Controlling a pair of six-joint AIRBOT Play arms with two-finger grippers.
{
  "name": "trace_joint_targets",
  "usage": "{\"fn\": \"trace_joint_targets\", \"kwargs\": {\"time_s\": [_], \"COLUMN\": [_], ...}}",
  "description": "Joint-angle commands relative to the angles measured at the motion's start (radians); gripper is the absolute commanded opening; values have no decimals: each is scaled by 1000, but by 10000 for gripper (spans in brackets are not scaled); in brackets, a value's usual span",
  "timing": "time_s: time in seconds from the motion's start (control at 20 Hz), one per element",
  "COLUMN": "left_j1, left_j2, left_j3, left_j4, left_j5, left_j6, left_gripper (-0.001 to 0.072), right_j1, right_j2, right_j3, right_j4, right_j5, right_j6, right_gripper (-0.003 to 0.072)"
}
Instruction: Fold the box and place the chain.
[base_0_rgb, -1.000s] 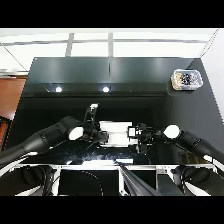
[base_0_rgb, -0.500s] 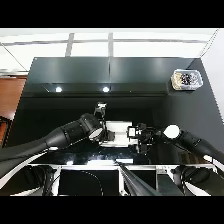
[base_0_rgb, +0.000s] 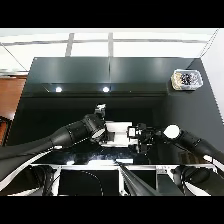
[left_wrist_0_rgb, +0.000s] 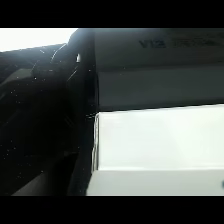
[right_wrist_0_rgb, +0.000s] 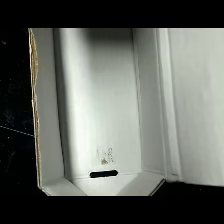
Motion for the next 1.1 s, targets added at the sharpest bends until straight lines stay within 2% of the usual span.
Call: {"fn": "trace_joint_targets", "kwargs": {"time_s": [0.0,0.1,0.7,0.75,0.8,0.85,1.0,1.05], "left_j1": [0,0,0,0,0,0,0,0], "left_j2": [-3,-3,-3,-3,-2,-2,-2,-2], "left_j3": [1,3,7,7,7,7,7,7], "left_j4": [-8,-8,-25,-26,-26,-26,-27,-27], "left_j5": [3,7,22,22,21,21,21,21], "left_j6": [-3,-3,1,1,1,1,1,1], "left_gripper": [159,30,31,98,273,371,368,346], "right_j1": [0,0,0,0,0,0,0,0], "right_j2": [0,0,0,0,0,0,0,0], "right_j3": [0,0,0,0,0,0,0,0], "right_j4": [0,0,0,0,0,0,0,0], "right_j5": [0,0,0,0,0,0,0,0], "right_j6": [0,0,0,1,1,1,0,0], "right_gripper": [500,500,502,503,502,503,502,502]}}
